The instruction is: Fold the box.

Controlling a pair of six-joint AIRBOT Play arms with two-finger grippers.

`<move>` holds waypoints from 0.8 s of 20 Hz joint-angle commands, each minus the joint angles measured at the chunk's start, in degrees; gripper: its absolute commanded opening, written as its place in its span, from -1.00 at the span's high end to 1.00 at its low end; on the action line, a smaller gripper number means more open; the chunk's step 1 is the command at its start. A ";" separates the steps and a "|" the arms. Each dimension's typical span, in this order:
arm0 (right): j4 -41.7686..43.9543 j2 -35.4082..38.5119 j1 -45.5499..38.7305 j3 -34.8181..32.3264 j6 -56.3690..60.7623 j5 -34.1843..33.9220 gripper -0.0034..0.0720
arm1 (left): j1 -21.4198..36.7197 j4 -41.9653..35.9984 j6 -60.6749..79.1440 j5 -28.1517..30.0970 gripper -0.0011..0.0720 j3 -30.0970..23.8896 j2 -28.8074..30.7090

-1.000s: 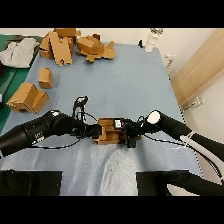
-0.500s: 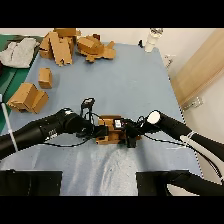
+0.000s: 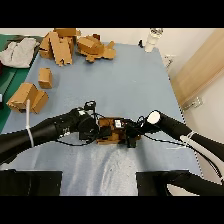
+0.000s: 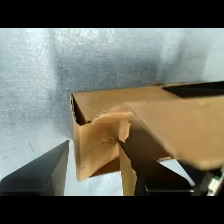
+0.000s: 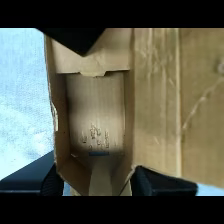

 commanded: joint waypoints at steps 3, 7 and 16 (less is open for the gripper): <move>-0.02 -0.02 -0.02 0.02 0.02 0.02 -0.52 | -3.91 8.28 -6.84 -6.08 -0.38 7.19 -6.54; 0.00 -0.02 -0.02 0.02 0.02 0.02 -0.52 | -6.05 13.25 -9.29 -13.94 -0.38 14.19 -11.98; 0.00 -0.02 -0.02 0.02 0.02 0.04 -0.52 | -7.04 14.99 -10.10 -21.59 0.51 18.38 -16.52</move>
